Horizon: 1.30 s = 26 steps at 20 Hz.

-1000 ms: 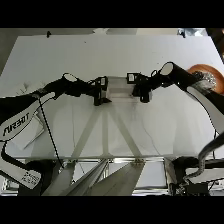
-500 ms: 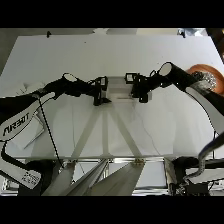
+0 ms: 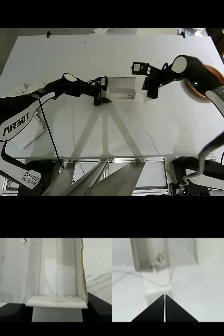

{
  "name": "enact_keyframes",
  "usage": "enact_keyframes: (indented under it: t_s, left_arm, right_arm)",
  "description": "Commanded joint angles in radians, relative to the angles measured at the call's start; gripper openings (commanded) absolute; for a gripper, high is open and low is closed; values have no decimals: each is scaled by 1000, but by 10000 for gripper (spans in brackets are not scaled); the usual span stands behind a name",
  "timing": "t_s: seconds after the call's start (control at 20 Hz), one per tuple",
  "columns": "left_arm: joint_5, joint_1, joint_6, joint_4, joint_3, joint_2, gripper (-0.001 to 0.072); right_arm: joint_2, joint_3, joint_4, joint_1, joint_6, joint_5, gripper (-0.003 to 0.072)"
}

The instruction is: Fold the box and place the chain.

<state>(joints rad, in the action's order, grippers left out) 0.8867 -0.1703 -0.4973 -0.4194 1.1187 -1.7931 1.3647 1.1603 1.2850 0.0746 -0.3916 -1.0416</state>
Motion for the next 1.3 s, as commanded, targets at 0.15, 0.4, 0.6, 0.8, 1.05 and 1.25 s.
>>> enact_keyframes:
  t_s: [0.15,0.4,0.6,0.8,1.05,1.25]
  left_arm:
    - [0,0,0,0,0,1,325]
    - [0,0,0,0,0,1,325]
    - [0,0,0,0,0,1,325]
    - [0,0,0,0,0,1,325]
    - [0,0,0,0,0,1,325]
    - [0,0,0,0,0,1,325]
  right_arm:
    - [0,0,67,-223,-520,-42,14]
    - [198,-1,-155,-357,-581,-242,14]
    - [294,-1,-293,-317,-576,-178,13]
    - [325,-1,-325,-243,-576,-85,12]
    - [334,-1,-460,-201,-497,-106,13]
    - [333,-1,-568,-212,-443,-160,17]
